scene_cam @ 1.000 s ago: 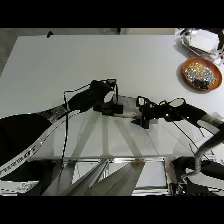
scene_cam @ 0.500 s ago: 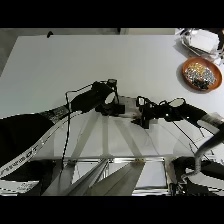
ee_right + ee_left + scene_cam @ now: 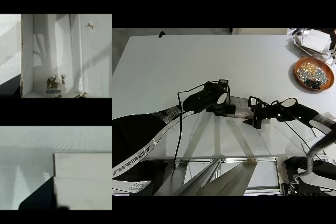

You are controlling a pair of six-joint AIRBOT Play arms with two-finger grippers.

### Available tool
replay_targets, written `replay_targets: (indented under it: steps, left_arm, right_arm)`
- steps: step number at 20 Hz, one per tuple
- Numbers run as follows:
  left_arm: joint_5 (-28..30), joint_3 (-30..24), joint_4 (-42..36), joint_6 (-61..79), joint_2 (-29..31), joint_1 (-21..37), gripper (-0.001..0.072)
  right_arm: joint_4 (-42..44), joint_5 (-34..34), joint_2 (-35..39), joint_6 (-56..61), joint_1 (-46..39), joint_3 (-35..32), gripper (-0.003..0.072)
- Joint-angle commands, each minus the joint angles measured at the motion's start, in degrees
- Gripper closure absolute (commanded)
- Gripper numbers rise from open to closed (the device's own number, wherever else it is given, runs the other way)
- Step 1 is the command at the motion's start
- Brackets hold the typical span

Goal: Fold the box and place the chain.

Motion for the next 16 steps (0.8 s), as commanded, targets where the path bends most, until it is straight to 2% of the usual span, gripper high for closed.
replay_targets:
  steps: [1, 2, 11, 12, 13, 16]
  left_arm:
    - [0.09, -0.09, -0.28, -0.22, -0.52, -0.48, 0.0578]
    - [0.09, -0.11, -0.31, -0.22, -0.50, -0.59, 0.0543]
    - [0.17, -0.15, -0.22, -0.31, -0.50, -0.79, 0.0582]
    - [0.22, -0.15, -0.22, -0.31, -0.50, -0.79, 0.0619]
    - [0.24, -0.15, -0.24, -0.28, -0.50, -0.79, 0.0700]
    - [0.07, -0.15, -0.26, -0.90, -0.39, -0.79, 0.0702]
  right_arm:
    - [0.13, 0.02, 0.04, 0.04, 0.00, -0.02, 0.0286]
    - [0.13, 0.02, 0.04, 0.04, 0.00, -0.02, 0.0286]
    - [0.13, 0.02, 0.04, 0.04, 0.00, -0.02, 0.0286]
    - [0.13, 0.02, 0.04, 0.04, 0.00, -0.02, 0.0286]
    - [0.11, 0.02, 0.04, 0.04, 0.00, -0.02, 0.0286]
    - [0.13, 0.02, 0.04, 0.04, 0.00, -0.02, 0.0286]
